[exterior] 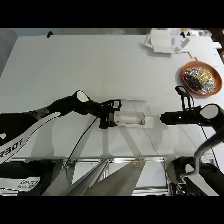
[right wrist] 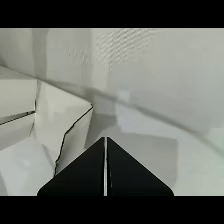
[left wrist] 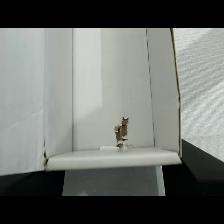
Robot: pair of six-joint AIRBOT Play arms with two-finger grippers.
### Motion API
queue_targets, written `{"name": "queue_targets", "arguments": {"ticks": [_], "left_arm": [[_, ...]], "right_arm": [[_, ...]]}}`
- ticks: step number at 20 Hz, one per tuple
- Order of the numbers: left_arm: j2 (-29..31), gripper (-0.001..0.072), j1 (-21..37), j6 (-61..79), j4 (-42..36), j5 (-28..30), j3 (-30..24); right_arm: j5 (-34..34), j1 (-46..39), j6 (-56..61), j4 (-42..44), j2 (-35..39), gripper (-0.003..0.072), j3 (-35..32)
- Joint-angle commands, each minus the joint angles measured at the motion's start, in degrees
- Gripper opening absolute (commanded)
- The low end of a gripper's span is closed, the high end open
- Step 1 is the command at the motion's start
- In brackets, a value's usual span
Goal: Fold the box and place the chain.
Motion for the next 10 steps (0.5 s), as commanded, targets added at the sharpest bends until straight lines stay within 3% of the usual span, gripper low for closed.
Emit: {"name": "queue_targets", "arguments": {"ticks": [1, 7, 8, 10], "left_arm": [[0.0, 0.0211, 0.0, 0.0, 0.0, 0.0, 0.0], [0.0, 0.0211, 0.0, 0.0, 0.0, 0.0, 0.0], [0.0, 0.0211, 0.0, 0.0, 0.0, 0.0, 0.0], [0.0, 0.0211, 0.0, 0.0, 0.0, 0.0, 0.0]], "right_arm": [[2.6, 0.4, 2.3, 2.8, -6.3, 0.0020, 0.0], [5.7, 0.7, -6.1, 16.3, -8.8, 0.0031, 0.0], [6.0, 0.7, -7.1, 18.3, -8.5, 0.0097, 0.0], [6.5, 0.7, -7.4, 19.4, -8.0, 0.0134, 0.0]]}}
